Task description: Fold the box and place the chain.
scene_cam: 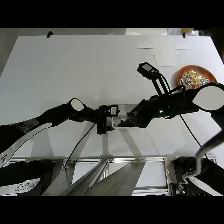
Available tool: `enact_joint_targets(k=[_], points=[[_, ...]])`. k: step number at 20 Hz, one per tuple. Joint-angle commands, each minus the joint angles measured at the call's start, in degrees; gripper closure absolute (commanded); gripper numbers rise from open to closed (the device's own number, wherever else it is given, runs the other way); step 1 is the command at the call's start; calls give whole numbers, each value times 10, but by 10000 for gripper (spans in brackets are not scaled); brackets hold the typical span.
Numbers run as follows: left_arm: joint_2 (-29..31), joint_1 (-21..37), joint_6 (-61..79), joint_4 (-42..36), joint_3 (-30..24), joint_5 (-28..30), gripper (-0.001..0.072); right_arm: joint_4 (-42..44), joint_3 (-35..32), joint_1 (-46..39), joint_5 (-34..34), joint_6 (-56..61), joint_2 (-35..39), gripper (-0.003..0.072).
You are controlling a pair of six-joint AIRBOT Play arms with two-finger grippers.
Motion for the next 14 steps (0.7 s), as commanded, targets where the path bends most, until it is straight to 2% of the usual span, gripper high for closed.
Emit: enact_joint_targets(k=[1, 7, 10, 11, 12, 13, 14], points=[[0, 0, 0, 0, 0, 0, 500, -23, -7, 7, -19, -2, -11, 668], [0, 0, 0, 0, 0, 0, 500, -27, -25, 7, -47, -19, -88, 666], [0, 0, 0, 0, 0, 0, 500, -30, -22, 7, -45, -77, -86, 662], [0, 0, 0, 0, 0, 0, 500, -33, -19, 5, -45, -111, -75, 604], [0, 0, 0, 0, 0, 0, 500, -33, -17, -2, -43, -143, -62, 461], [0, 0, 0, 0, 0, 0, 500, -34, -14, -14, -40, -172, -47, 353], [0, 0, 0, 0, 0, 0, 500, -37, -14, -29, -37, -202, -35, 338]])
